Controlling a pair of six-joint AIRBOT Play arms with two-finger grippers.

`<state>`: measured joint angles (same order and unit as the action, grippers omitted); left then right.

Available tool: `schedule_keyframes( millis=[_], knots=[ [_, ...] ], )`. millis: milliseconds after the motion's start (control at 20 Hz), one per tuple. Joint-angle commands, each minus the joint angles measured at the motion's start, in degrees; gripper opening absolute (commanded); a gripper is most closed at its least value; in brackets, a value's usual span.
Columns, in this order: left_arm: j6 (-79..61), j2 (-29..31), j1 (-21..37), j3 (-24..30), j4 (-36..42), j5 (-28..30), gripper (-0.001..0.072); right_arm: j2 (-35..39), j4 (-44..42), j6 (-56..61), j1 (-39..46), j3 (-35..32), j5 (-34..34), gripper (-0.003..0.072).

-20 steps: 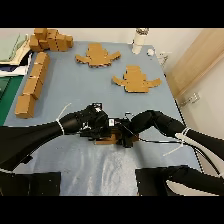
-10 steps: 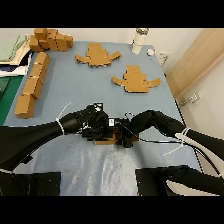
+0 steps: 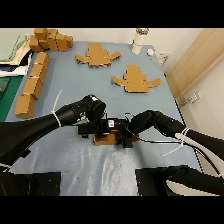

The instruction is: Fold the box.

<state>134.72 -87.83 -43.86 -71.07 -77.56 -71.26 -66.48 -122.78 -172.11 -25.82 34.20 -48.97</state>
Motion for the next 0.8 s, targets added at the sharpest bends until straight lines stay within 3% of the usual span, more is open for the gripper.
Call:
schedule_keyframes(
  millis=[0, 300, 600, 750],
  knots=[
    [-6.21, 0.02, 4.35, -0.83, 9.64, -5.11, 0.0558, 0.0, 0.04, 0.09, 0.0, 0.02, 0.02, 0.0507],
    [-16.87, 0.02, 11.58, -0.83, 22.53, -6.49, 0.0559, 0.0, 0.04, 0.07, 0.0, 0.02, 0.02, 0.0507],
    [-26.05, 0.02, 21.05, -0.83, 24.04, -14.8, 0.0559, 0.0, 0.04, 0.07, 0.0, 0.02, 0.0, 0.0507],
    [-38.38, 0.02, 26.14, -0.83, 23.98, -16.83, 0.0558, 0.0, 0.04, 0.09, 0.0, 0.02, 0.02, 0.0508]
  ],
)
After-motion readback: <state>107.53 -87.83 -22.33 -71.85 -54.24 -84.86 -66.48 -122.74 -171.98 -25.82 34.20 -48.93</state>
